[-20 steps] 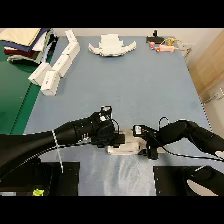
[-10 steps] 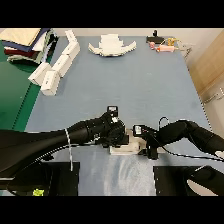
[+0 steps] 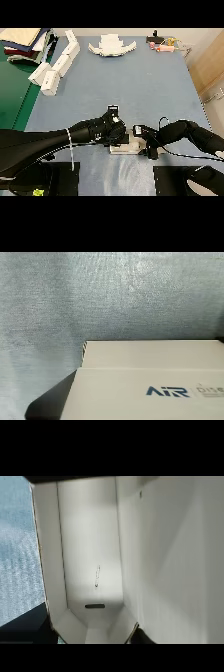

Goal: Fold the box.

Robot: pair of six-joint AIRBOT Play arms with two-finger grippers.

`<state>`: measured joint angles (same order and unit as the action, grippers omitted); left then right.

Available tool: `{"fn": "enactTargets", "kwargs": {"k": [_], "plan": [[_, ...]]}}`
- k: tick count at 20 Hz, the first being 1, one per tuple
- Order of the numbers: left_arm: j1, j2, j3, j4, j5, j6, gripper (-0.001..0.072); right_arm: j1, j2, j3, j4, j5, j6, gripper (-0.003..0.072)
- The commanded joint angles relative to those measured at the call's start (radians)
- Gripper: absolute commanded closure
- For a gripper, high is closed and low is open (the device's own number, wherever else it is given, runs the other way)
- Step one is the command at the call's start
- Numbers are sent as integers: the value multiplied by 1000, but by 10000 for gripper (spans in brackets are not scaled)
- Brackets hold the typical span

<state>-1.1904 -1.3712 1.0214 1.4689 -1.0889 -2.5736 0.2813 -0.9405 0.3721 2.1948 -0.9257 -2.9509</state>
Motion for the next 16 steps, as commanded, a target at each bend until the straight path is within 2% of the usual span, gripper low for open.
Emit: {"fn": "enactTargets", "kwargs": {"k": [1, 2, 6, 13, 14, 16], "plan": [[-1, -1, 1, -6, 4, -5, 413, 0, 1, 0, 0, 0, 0, 205], [-1, -2, 1, -6, 2, -8, 387, 0, 1, 0, 0, 0, 0, 205], [-1, -25, 1, -15, -37, -8, 383, 0, 1, 1, 0, 0, 0, 204], [-1, -44, 1, -11, -48, -8, 384, 0, 1, 0, 0, 0, 0, 205], [-1, -50, 1, -14, -47, -8, 395, 0, 1, 1, 0, 0, 0, 205], [-1, -56, 1, -12, -46, -8, 511, 0, 1, 1, 0, 0, 0, 205]]}}
